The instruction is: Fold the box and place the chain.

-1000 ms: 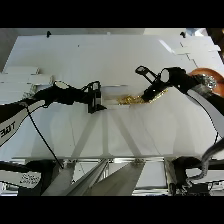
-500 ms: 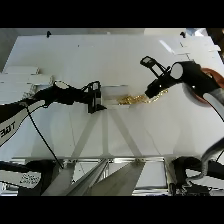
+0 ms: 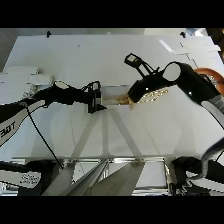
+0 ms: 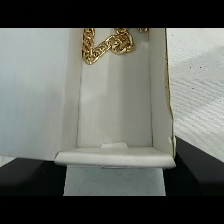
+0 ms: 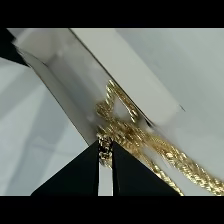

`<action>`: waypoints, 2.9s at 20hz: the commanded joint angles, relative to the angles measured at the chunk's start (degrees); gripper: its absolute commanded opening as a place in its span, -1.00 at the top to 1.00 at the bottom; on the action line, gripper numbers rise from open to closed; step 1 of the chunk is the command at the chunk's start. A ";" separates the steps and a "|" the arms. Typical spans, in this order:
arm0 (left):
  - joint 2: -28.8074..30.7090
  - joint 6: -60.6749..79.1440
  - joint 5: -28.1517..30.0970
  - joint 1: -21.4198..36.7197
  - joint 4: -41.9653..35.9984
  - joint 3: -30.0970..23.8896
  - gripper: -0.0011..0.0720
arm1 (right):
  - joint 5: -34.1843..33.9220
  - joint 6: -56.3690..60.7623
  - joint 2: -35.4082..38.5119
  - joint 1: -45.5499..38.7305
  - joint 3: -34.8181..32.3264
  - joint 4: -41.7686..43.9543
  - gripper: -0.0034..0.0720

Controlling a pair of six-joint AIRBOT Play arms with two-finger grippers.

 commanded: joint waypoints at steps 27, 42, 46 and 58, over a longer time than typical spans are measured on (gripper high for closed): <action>0.00 0.00 0.02 0.02 0.00 0.00 0.26 | 14.38 2.45 -11.65 1.55 17.22 -3.34 0.55; 0.00 0.00 0.02 0.02 0.00 0.00 0.26 | 8.94 -13.16 -21.05 -9.86 10.80 -18.67 -0.38; 0.00 0.00 0.02 0.02 0.00 0.00 0.26 | 6.93 -13.99 -22.93 -8.17 10.80 -18.97 -0.45; 0.00 0.00 0.02 0.02 0.02 0.00 0.26 | 11.76 -3.08 -17.53 -5.64 10.82 -24.72 0.89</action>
